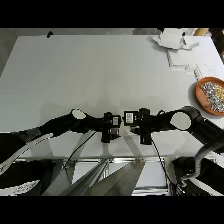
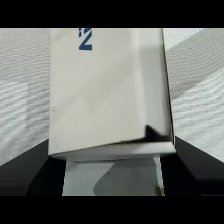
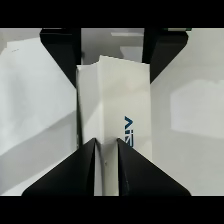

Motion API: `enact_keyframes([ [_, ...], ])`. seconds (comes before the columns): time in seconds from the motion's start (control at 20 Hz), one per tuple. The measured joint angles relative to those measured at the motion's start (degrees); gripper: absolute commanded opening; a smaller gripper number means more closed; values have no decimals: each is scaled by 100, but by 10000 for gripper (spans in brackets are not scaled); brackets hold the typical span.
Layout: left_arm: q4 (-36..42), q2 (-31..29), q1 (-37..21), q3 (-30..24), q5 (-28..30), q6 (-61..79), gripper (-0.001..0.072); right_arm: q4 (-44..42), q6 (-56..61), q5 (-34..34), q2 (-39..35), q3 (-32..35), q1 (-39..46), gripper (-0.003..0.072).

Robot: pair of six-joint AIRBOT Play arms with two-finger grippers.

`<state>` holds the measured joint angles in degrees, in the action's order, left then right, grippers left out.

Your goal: Fold the box and place the chain.

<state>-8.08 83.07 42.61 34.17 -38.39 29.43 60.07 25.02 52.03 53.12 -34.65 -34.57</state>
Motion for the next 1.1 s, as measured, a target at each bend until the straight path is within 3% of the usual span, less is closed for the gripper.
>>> enact_keyframes([
  [0.65,-13,0,0,0,0,22,276,-221,-9,-90,17,205,-55,133],
  [0.75,-22,0,0,0,0,24,276,-267,2,-74,31,227,-68,320],
  [0.8,-24,0,0,0,0,33,276,-269,0,-55,33,234,-76,347],
  [1.1,-15,0,0,0,-2,22,276,-442,0,-7,-227,238,-76,346],
])
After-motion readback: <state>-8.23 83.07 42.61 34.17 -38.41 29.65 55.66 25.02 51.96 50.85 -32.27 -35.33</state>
